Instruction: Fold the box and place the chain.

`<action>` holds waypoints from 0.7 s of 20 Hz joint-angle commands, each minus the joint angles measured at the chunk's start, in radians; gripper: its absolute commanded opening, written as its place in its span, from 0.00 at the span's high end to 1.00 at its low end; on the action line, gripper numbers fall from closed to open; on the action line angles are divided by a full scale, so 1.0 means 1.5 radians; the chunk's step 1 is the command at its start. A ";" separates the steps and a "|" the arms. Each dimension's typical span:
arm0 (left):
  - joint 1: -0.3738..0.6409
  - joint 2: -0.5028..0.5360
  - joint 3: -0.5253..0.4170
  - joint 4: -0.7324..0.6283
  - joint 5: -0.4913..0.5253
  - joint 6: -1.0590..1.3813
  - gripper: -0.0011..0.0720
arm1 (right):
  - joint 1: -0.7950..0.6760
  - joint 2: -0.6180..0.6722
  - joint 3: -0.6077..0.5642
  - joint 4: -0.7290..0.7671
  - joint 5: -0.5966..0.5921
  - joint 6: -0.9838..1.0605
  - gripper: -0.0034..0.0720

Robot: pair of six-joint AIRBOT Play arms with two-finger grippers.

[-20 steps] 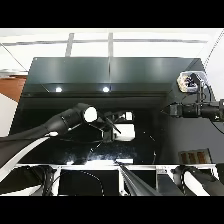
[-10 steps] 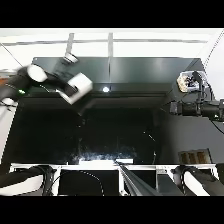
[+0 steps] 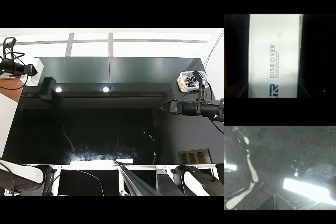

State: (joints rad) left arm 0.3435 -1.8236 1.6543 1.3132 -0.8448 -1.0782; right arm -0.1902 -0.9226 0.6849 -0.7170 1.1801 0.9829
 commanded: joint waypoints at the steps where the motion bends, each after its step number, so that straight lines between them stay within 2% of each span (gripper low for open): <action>1: 0.012 -0.107 0.105 -0.005 -0.005 -0.017 0.61 | 0.001 0.000 -0.001 0.001 -0.006 0.001 0.90; 2: 0.008 -0.129 0.129 -0.015 -0.021 -0.017 0.59 | 0.001 0.000 -0.001 0.001 -0.009 0.001 0.90; 3: 0.003 -0.143 0.144 -0.013 -0.028 -0.018 0.45 | 0.001 0.001 -0.001 0.001 -0.010 0.001 0.90; 4: -0.002 -0.148 0.152 -0.006 -0.024 -0.018 0.07 | 0.001 0.001 -0.001 0.001 -0.010 0.001 0.90; 5: -0.006 -0.146 0.155 0.002 -0.015 -0.020 0.01 | 0.001 0.001 -0.001 0.001 -0.010 0.001 0.90; 7: -0.013 -0.141 0.199 0.037 -0.051 -0.021 0.01 | 0.001 0.001 -0.001 0.001 -0.009 0.001 0.90; 10: -0.019 -0.110 0.299 0.110 -0.150 -0.087 0.01 | 0.001 0.001 -0.001 0.003 -0.009 0.001 0.90; 11: -0.021 -0.085 0.314 0.120 -0.171 -0.126 0.01 | 0.001 0.001 0.000 0.006 -0.009 0.001 0.90; 13: -0.025 -0.009 0.302 0.097 -0.201 -0.140 0.02 | 0.001 0.001 0.029 -0.007 -0.009 0.000 0.90; 14: -0.031 0.034 0.288 0.090 -0.233 -0.142 0.15 | 0.001 0.001 0.065 -0.034 -0.010 0.001 0.90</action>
State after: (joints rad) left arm 0.3107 -1.8881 2.0735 1.4399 -1.0760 -1.2343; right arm -0.1902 -0.9226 0.7189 -0.7216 1.1671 0.9833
